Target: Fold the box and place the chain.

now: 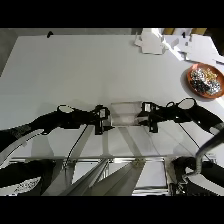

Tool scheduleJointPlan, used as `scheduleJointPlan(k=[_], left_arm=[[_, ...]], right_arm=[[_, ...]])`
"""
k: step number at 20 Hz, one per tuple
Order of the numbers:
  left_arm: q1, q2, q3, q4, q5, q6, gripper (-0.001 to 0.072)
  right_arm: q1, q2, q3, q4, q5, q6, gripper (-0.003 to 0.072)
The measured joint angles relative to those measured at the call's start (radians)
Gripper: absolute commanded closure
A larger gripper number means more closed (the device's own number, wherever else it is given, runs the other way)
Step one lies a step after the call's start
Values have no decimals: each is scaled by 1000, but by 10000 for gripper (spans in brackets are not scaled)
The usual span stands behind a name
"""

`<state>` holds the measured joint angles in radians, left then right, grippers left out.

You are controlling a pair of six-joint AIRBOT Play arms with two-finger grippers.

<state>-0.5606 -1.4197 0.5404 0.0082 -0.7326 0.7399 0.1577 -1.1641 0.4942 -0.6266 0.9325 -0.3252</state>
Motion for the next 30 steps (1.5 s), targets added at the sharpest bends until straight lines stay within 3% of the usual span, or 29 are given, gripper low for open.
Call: scheduleJointPlan(k=[3, 5, 11, 16, 21, 26, 30], left_arm=[[0, 0, 0, 0, 3, -2, 680], [0, 0, 0, 1, 4, -2, 680], [0, 0, 0, 3, 3, -2, 680], [0, 0, 0, 4, 3, -1, 680], [0, 0, 0, 4, 3, 0, 680], [0, 0, 0, 4, 3, 0, 680], [0, 0, 0, 4, 3, 0, 680]], right_arm=[[-46, 82, 0, -31, 33, 133, 525], [-85, 135, 0, -41, 61, 208, 668], [-242, 194, -1, -53, 45, 539, 667], [-331, 117, -4, -131, -20, 837, 667], [-272, -3, -8, -162, -14, 982, 668], [-200, -45, -8, -112, 3, 1023, 666], [-185, -11, -8, -80, 45, 1033, 482]])
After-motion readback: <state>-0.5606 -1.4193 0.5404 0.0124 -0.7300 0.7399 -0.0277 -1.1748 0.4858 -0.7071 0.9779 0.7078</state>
